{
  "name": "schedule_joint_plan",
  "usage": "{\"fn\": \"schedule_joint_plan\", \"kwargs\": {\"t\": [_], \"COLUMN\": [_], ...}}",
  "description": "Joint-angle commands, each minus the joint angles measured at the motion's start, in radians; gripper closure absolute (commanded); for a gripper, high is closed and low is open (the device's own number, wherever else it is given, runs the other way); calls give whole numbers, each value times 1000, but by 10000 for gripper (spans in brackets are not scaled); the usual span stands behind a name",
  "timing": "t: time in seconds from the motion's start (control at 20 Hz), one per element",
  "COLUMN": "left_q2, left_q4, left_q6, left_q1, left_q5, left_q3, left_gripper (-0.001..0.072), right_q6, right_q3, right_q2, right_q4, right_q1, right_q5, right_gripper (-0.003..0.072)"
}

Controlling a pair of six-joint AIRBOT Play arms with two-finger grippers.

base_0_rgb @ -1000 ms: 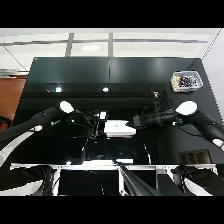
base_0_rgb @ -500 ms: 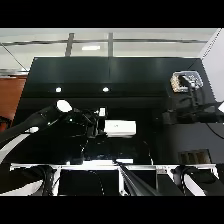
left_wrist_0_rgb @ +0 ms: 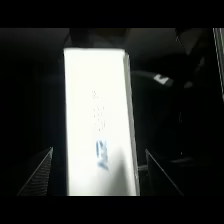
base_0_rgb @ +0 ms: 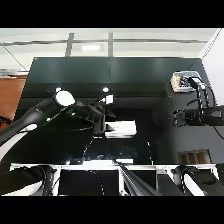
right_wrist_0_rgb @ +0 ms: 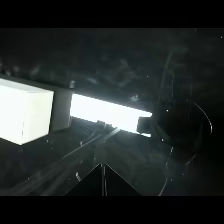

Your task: Fold the box and place the chain.

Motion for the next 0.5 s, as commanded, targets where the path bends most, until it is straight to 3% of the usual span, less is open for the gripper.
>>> {"fn": "schedule_joint_plan", "kwargs": {"t": [0.0,0.1,0.45], "left_q2": [-110,-157,-193], "left_q4": [66,145,98], "left_q6": [-156,-266,-294], "left_q1": [-72,-102,-141], "left_q5": [21,45,-45], "left_q3": [130,163,173], "left_gripper": [-4,-4,-2], "right_q6": [3,3,2], "right_q3": [-1,-1,-1], "right_q2": [2,2,2], "right_q4": [-6,-7,-7], "right_q1": [-1,-1,-1], "right_q5": [-22,-21,-50], "right_gripper": [669,668,669]}}
